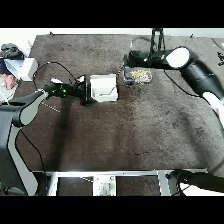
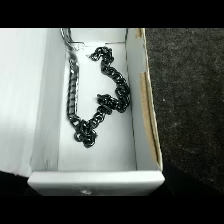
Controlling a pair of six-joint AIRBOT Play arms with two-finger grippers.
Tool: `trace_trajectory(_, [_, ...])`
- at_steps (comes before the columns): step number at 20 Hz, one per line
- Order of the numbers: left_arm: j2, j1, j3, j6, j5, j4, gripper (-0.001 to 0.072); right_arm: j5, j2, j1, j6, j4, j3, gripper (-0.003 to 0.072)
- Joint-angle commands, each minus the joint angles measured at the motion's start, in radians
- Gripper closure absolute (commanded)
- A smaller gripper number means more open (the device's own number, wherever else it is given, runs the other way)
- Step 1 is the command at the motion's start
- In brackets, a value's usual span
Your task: Fold the box and place the chain.
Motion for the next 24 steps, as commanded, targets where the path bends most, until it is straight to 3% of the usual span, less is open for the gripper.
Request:
trace_trajectory(1, [0.0, 0.0, 0.0, 0.0, 0.0, 0.0, 0.0478, -0.118, 0.127, 0.121, -0.016, -0.032, 0.001, 0.0695])
trace_trajectory(7, [0.0, 0.0, 0.0, 0.0, 0.001, 0.0, 0.0477, -0.23, 0.07, 0.308, -0.003, -0.08, 0.017, 0.0695])
trace_trajectory(10, [0.0, 0.0, 0.0, 0.0, 0.0, 0.0, 0.0477, -0.193, -0.014, 0.307, 0.022, -0.089, 0.014, 0.0695])
trace_trajectory(15, [0.0, 0.0, 0.0, 0.0, 0.0, 0.0, 0.0477, -0.137, -0.165, 0.289, 0.269, -0.331, 0.012, 0.0695])
trace_trajectory(18, [0.0, 0.0, 0.0, 0.0, 0.0, 0.0, 0.0477, -0.114, -0.245, 0.259, 0.293, -0.338, 0.012, 0.0695])
trace_trajectory(24, [0.0, 0.0, 0.0, 0.0, 0.0, 0.0, 0.0477, -0.093, -0.198, 0.218, 0.299, -0.341, 0.013, 0.0695])
